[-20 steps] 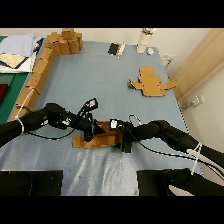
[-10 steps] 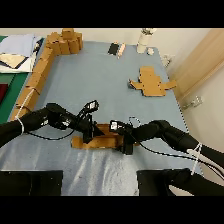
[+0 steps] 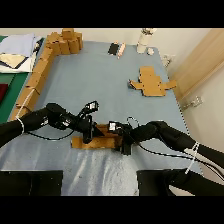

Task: Fold the box.

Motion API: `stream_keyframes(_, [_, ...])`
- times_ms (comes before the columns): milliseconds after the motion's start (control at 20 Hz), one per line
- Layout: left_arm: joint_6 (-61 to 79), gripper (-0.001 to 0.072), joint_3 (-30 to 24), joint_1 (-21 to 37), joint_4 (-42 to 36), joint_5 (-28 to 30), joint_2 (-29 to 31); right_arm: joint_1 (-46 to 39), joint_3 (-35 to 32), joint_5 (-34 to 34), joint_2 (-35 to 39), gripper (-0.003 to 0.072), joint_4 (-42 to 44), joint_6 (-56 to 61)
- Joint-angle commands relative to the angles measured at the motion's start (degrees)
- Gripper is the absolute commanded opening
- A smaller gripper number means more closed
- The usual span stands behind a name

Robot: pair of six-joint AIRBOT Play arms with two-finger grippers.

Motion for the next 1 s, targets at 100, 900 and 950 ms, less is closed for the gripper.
stream_keyframes(100, [-0.2, 0.0013, 0.0, 0.0, 0.0, -0.9, -0.8, 0.9, 0.0, 0.4, -0.2, 0.0572, 0.0, 0.0])
stream_keyframes(900, [0.0, 0.0013, 0.0, 0.0, -0.3, -0.8, -0.8, 0.9, 0.0, 0.4, -1.5, 0.0556, -0.5, 0.0])
stream_keyframes(950, [0.0, 0.0013, 0.0, 0.0, -0.2, -0.8, -0.8, 0.9, 0.0, 0.4, -1.5, 0.0504, -0.7, 0.0])
